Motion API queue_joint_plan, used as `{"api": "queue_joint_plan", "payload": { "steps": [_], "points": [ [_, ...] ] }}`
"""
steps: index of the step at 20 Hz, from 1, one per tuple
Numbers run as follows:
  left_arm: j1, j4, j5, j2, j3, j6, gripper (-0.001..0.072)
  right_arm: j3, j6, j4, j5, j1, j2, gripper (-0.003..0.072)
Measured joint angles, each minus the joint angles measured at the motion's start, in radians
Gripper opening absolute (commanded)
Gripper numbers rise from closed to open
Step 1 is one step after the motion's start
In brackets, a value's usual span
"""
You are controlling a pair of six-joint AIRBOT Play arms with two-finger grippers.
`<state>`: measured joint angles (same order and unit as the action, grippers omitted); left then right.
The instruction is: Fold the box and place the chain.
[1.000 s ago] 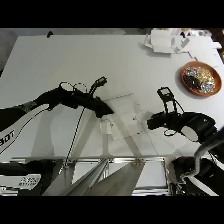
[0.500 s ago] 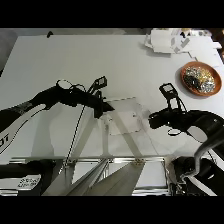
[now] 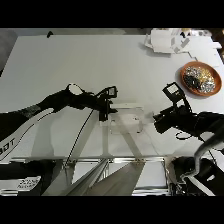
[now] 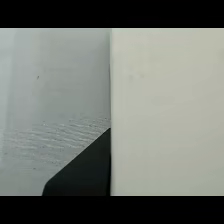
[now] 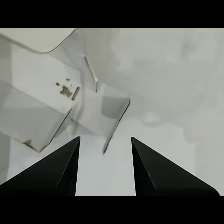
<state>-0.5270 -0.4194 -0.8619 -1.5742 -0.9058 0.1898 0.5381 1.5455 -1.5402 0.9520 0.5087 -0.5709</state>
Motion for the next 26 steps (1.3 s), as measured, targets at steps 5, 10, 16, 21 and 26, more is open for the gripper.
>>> {"api": "queue_joint_plan", "payload": {
  "steps": [5, 10, 16, 21, 26],
  "points": [
    [-0.009, 0.013, 0.026, -0.016, 0.000, -0.011, 0.0003, 0.001, -0.008, 0.000, 0.005, 0.000, 0.003, 0.0359],
    [-0.010, -0.018, 0.033, -0.019, -0.001, -0.014, 0.0005, 0.001, -0.010, 0.000, 0.006, 0.000, 0.003, 0.0359],
    [-0.010, -0.041, 0.034, -0.020, -0.001, 0.012, 0.0009, 0.001, -0.011, 0.000, 0.006, 0.000, 0.003, 0.0358],
    [-0.010, -0.045, 0.035, -0.020, -0.001, 0.017, 0.0009, 0.001, -0.011, 0.000, 0.006, 0.000, 0.003, 0.0357],
    [-0.010, -0.045, 0.035, -0.020, -0.001, 0.016, 0.0009, 0.000, -0.134, 0.003, 0.005, 0.000, 0.003, 0.0016]
  ]
}}
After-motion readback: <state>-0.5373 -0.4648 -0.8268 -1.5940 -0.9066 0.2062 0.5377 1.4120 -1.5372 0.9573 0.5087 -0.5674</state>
